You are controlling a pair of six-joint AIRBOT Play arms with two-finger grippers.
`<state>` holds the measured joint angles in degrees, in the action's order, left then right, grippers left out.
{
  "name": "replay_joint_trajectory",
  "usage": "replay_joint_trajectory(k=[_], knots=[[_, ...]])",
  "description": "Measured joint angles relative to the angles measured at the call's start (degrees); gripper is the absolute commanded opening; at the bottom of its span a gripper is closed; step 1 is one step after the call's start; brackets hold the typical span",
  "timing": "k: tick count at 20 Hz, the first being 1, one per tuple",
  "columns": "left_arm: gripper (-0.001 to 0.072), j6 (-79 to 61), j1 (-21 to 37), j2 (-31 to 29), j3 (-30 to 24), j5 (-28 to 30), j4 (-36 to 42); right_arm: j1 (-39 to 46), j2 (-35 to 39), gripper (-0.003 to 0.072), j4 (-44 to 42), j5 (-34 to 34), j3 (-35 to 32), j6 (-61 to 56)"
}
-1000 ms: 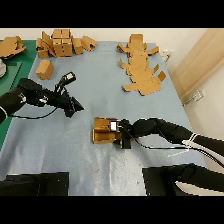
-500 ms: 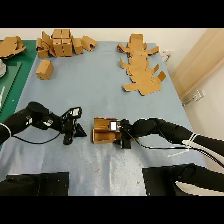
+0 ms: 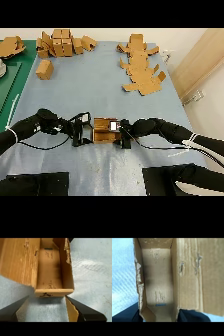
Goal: Fold the box.
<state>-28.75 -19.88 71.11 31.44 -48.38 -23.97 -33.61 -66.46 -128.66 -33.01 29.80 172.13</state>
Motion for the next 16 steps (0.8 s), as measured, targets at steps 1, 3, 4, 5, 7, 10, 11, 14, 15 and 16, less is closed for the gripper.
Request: replay_joint_trajectory(k=[1, 3, 4, 5, 7, 10, 11, 14, 15, 16], knots=[[0.0696, -0.07, -1.31, 0.0, -0.04, 1.66, -0.07, 0.0, 0.0, 0.0438, 0.09, 0.0, 0.0, 0.0], [0.0696, -0.17, -3.43, -0.04, -0.07, 3.45, -0.07, 0.0, 0.02, 0.0438, 0.31, -0.02, 0.0, 0.02], [0.0696, -0.11, -4.2, -0.04, -0.07, 4.07, -0.02, 0.0, 0.02, 0.0438, 0.35, -0.09, 0.0, 0.04], [0.0696, -0.02, -4.85, -0.04, -0.09, 4.59, 0.04, 0.02, 0.02, 0.0438, 0.37, -0.13, 0.0, 0.04], [0.0696, 0.04, -5.62, -0.07, -0.13, 5.27, 0.2, 0.02, 0.02, 0.0438, 0.46, -0.13, 0.0, 0.04], [0.0696, 1.73, -5.92, -0.07, -0.15, 5.9, 0.07, 0.02, 0.02, 0.0438, 0.59, -0.13, 0.0, 0.02], [0.0696, 2.75, -5.9, -0.07, -0.13, 6.03, -0.09, 0.02, 0.02, 0.0438, 0.68, -0.11, 0.02, 0.0], [0.0696, 5.38, -5.84, -0.42, -0.17, 6.45, -0.63, 0.02, 0.02, 0.0438, 0.79, -0.09, 0.0, -0.02], [0.0695, 5.92, -5.79, -0.63, -0.17, 6.54, -0.87, 0.02, 0.02, 0.0438, 0.92, -0.07, 0.02, -0.04], [0.0695, 6.38, -5.79, -0.94, -0.17, 6.73, -1.46, 0.02, 0.02, 0.0438, 1.07, -0.04, 0.02, -0.09]])
